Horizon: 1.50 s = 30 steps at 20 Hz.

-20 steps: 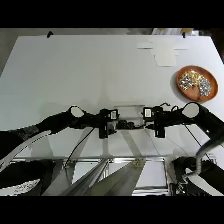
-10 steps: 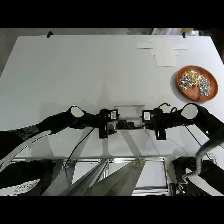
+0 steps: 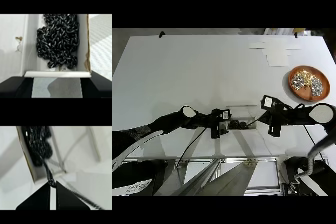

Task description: Fold the box and place the chain.

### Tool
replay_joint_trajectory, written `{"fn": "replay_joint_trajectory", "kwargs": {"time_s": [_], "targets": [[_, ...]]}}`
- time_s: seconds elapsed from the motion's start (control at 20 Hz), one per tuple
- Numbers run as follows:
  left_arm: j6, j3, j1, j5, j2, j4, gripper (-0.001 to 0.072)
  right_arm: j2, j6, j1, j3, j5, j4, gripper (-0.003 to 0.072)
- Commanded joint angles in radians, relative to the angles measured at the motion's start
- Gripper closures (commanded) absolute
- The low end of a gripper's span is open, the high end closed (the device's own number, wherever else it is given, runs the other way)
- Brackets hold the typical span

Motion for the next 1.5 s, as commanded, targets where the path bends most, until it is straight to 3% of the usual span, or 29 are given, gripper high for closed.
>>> {"fn": "replay_joint_trajectory", "kwargs": {"time_s": [0.0, 0.35, 0.85, 1.2, 1.45], "targets": [[0.000, 0.000, 0.000, 0.000, 0.001, 0.000, 0.0503, 0.059, 0.053, 0.001, 0.058, 0.028, 0.201, 0.0670], [0.000, 0.000, 0.000, 0.000, 0.001, 0.000, 0.0503, 0.096, 0.050, 0.000, 0.098, 0.036, 0.517, 0.0670], [0.000, 0.000, 0.000, 0.000, 0.001, 0.000, 0.0503, 0.095, -0.008, 0.000, 0.098, 0.011, 0.640, 0.0670], [0.000, 0.000, 0.000, 0.000, 0.001, 0.000, 0.0503, 0.072, -0.023, 0.000, 0.098, 0.002, 0.616, 0.0670], [0.000, 0.000, 0.000, 0.000, 0.001, 0.000, 0.0503, 0.010, 0.032, 0.000, 0.098, 0.008, 0.300, 0.0669]]}}
